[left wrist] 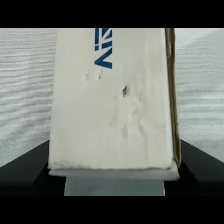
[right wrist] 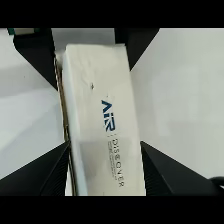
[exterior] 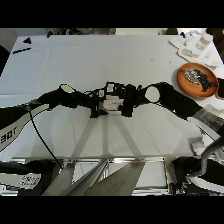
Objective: Fold the box and place the chain.
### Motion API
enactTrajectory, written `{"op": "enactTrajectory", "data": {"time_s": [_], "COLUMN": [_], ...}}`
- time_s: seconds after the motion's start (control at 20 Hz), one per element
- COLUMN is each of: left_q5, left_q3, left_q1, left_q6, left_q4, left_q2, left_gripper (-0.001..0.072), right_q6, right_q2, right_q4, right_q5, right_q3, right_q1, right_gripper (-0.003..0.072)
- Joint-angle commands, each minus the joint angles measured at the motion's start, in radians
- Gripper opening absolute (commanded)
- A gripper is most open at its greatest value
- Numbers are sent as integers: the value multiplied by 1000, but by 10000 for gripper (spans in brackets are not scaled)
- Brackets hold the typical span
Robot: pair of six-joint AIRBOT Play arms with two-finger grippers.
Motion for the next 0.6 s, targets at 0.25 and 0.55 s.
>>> {"op": "enactTrajectory", "data": {"time_s": [0.25, 0.55], "left_q5": [1, 1], "left_q3": [0, 0], "left_q1": [0, 0], "left_q6": [-1, -1], "left_q4": [0, 0], "left_q2": [0, 0], "left_gripper": [318, 318], "right_q6": [104, 127], "right_q2": [74, 46], "right_q4": [596, 687], "right_q5": [-37, -41], "right_q3": [-18, -158], "right_q1": [-131, -156], "right_gripper": [18, 12]}}
